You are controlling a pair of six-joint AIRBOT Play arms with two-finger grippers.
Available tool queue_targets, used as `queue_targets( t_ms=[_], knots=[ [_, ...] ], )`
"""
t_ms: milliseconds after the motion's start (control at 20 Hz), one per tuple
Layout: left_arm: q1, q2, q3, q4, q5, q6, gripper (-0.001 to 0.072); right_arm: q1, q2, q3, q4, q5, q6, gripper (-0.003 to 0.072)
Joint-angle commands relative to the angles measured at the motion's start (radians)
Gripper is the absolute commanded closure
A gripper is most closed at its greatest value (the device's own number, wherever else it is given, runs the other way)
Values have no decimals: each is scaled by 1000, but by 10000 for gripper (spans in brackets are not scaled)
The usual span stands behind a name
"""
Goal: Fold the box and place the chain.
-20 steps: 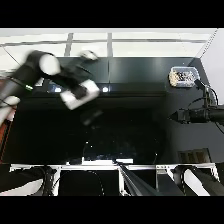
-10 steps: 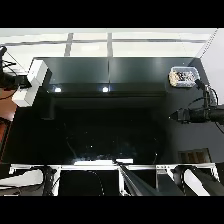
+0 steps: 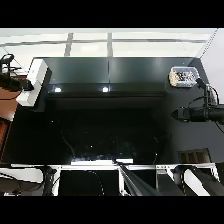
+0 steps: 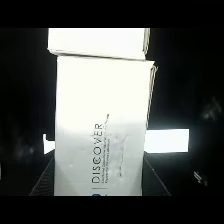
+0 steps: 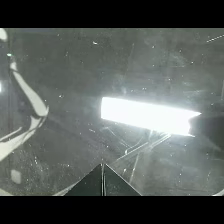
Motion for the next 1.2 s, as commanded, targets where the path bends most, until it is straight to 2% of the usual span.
queue_targets(
  t_ms=[0, 50, 150, 250, 300, 350, 400, 450, 500, 550, 650, 750, 1000, 1100, 1150],
  knots=[
    [-12, -49, 73, -17, 52, -22, 203, 1, 1, 0, 12, -16, 24, 667],
    [-15, -48, 112, 0, 50, -57, -7, 1, 1, 0, 19, -15, 24, 666],
    [-23, -48, 243, 39, -26, -152, -4, 1, 1, 0, 19, -14, 23, 667],
    [-30, -48, 401, 39, -159, -218, 2, 1, 1, 0, 19, -15, 20, 667],
    [-34, -48, 483, 35, -242, -250, 95, 2, 1, 0, 19, -21, 18, 667],
    [-37, -48, 550, 33, -326, -281, 366, 8, 1, 0, 23, -28, -1, 666],
    [-38, -48, 607, 17, -419, -315, 685, 24, 1, 0, 23, -51, -21, 667],
    [-38, -44, 646, -26, -509, -421, 687, 53, 1, 0, 27, -83, -21, 667],
    [-40, -23, 643, -93, -567, -455, 687, 85, 1, 0, 45, -106, -19, 667],
    [-50, 10, 611, -137, -583, -430, 688, 124, 1, 1, 65, -125, -19, 667],
    [-100, 114, 483, -166, -528, -425, 687, 195, 1, 1, 54, -185, -22, 667],
    [-187, 265, 270, -179, -394, -410, 687, 237, 1, 1, 32, -257, -22, 667],
    [-424, 697, -399, -146, 9, -382, 687, 248, 1, 1, -85, -358, -21, 666],
    [-453, 810, -582, -145, 76, -386, 687, 248, 1, 1, -130, -352, -21, 666],
    [-457, 847, -643, -146, 80, -389, 686, 248, 1, 1, -131, -352, -21, 666]
  ],
)
